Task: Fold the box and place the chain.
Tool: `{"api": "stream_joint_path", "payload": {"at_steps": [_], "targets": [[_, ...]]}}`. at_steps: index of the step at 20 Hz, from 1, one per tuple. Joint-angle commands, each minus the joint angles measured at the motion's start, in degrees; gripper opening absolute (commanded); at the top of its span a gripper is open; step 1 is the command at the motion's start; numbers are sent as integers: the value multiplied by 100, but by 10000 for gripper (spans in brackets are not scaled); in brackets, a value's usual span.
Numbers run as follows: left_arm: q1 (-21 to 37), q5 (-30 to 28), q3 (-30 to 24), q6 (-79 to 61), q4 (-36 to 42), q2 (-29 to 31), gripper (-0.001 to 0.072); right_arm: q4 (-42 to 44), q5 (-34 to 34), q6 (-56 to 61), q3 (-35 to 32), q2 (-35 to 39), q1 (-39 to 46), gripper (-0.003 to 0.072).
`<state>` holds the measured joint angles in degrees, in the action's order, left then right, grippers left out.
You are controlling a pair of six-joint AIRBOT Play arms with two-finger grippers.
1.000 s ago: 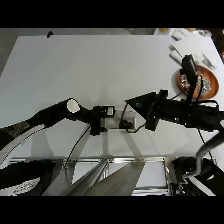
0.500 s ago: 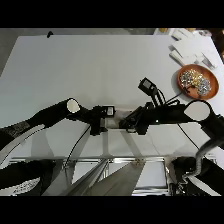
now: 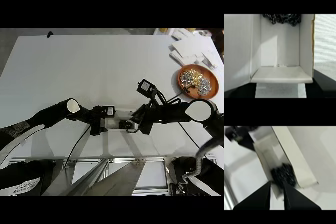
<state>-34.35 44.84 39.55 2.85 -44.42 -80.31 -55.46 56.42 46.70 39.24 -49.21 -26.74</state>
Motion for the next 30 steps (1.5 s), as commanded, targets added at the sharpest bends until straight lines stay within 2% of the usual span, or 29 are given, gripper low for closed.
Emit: {"api": "stream_joint_path", "payload": {"at_steps": [1,2,4,5,6,7,10,13,19,22,29,30], "targets": [[2,-2,0,0,0,4,134,-1969,918,72,42,61,-4,148],[4,0,0,0,0,4,134,-2435,1095,-11,-63,61,-4,135],[2,0,0,0,0,4,134,-2618,1021,-876,-385,61,-4,119],[4,0,0,0,0,4,134,-2498,817,-1604,-568,61,-4,124],[2,0,0,0,0,4,134,-2358,525,-2479,-756,61,-4,179],[4,-2,0,0,0,4,134,-2229,275,-3239,-881,50,-4,200],[2,0,0,0,0,4,134,-1696,-284,-4433,-1001,-162,-4,200],[2,0,0,0,0,4,134,-1351,-520,-4728,-1001,-568,-4,199],[4,0,0,0,0,4,134,-1346,-785,-4721,-1001,-1172,-4,197],[4,0,0,0,0,4,134,-1329,-951,-4721,-1001,-1305,-4,159],[4,0,0,0,0,4,134,-1281,-1062,-4721,-1003,-1377,-4,154],[2,0,0,0,0,4,134,-1281,-1062,-4719,-1003,-1377,-4,117]]}}
